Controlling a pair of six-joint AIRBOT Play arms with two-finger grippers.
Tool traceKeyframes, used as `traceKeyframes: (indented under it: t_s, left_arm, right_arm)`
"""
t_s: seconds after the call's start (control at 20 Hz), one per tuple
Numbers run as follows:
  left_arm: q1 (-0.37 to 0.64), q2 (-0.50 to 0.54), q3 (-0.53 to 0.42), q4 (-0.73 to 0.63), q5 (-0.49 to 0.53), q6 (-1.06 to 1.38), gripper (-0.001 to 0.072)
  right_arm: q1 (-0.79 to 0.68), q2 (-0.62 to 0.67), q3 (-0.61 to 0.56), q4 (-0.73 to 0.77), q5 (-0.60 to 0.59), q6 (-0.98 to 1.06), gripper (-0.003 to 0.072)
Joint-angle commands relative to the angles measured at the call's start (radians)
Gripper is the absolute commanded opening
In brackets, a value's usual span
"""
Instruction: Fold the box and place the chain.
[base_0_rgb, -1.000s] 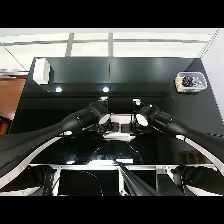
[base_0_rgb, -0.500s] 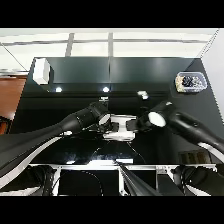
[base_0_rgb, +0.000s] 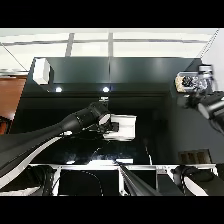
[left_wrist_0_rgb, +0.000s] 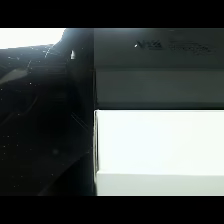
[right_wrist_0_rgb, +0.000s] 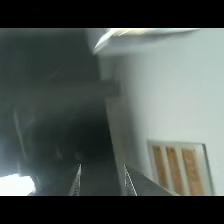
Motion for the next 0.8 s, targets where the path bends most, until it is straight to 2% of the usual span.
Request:
traceKeyframes:
  t_s: [0.0,0.1,0.15,0.25,0.35,0.5,0.6,0.75]
  left_arm:
    - [0.000,0.000,0.001,0.000,0.000,0.002,0.0023]
    - [0.000,0.000,0.001,0.000,0.000,0.002,0.0023]
    - [0.000,0.000,0.001,0.000,0.000,0.002,0.0023]
    - [0.000,0.000,0.001,0.000,0.000,0.002,0.0023]
    - [0.000,0.000,0.001,0.001,0.000,0.002,0.0023]
    - [0.000,0.000,0.001,0.001,0.000,0.002,0.0023]
    - [0.000,0.000,0.001,0.001,0.000,0.002,0.0023]
    - [0.000,0.000,0.001,0.001,0.000,0.002,0.0023]
  right_arm:
    - [-0.327,-0.109,-0.001,0.078,-0.386,0.128,0.0326]
    - [-0.432,-0.247,0.125,0.280,-0.404,0.085,0.0326]
    - [-0.460,-0.333,0.221,0.394,-0.374,-0.031,0.0332]
    - [-0.471,-0.524,0.460,0.554,-0.197,-0.307,0.0646]
    - [-0.470,-0.715,0.707,0.614,0.021,-0.411,0.0643]
    - [-0.470,-0.904,0.940,0.615,0.180,-0.397,0.0641]
    - [-0.471,-0.963,0.986,0.615,0.190,-0.373,0.0632]
    - [-0.471,-1.008,0.989,0.615,0.161,-0.369,0.0631]
